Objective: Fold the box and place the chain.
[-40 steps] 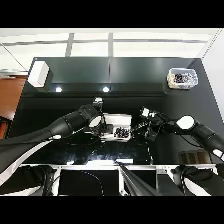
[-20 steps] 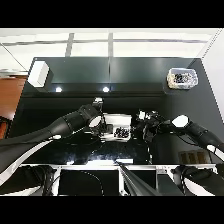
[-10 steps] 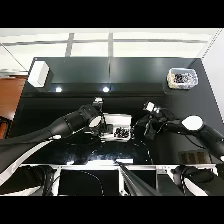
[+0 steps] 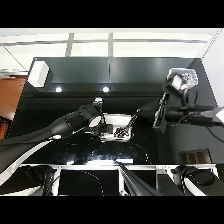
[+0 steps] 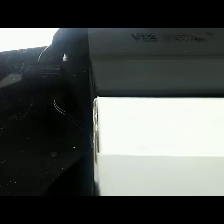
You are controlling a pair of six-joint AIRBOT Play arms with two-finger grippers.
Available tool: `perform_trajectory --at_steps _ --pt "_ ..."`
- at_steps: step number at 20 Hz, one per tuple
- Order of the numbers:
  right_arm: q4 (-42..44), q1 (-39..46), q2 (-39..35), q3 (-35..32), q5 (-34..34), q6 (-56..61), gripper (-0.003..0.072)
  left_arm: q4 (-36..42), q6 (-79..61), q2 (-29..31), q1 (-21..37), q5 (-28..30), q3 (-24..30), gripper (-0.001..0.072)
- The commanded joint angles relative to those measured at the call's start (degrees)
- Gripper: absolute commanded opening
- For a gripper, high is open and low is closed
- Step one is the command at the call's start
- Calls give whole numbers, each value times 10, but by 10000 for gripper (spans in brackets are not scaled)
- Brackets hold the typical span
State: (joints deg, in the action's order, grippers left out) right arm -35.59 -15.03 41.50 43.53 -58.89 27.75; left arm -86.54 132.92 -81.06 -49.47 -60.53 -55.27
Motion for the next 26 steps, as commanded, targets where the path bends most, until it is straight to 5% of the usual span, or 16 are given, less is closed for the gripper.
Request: perform_trajectory --at_steps 1,3,15,21,26 --pt "75 0 -5 77 -48 29 44 0 0 0 0 0 0 27" --pt "120 0 -5 80 -53 29 43 0 0 0 0 0 0 27" --pt "29 -44 96 53 -78 50 44 0 0 0 0 0 0 27" --pt "4 -37 107 55 -38 48 44 0 0 0 0 0 0 27" --pt "6 18 94 113 -132 64 45 0 0 0 0 0 0 27"
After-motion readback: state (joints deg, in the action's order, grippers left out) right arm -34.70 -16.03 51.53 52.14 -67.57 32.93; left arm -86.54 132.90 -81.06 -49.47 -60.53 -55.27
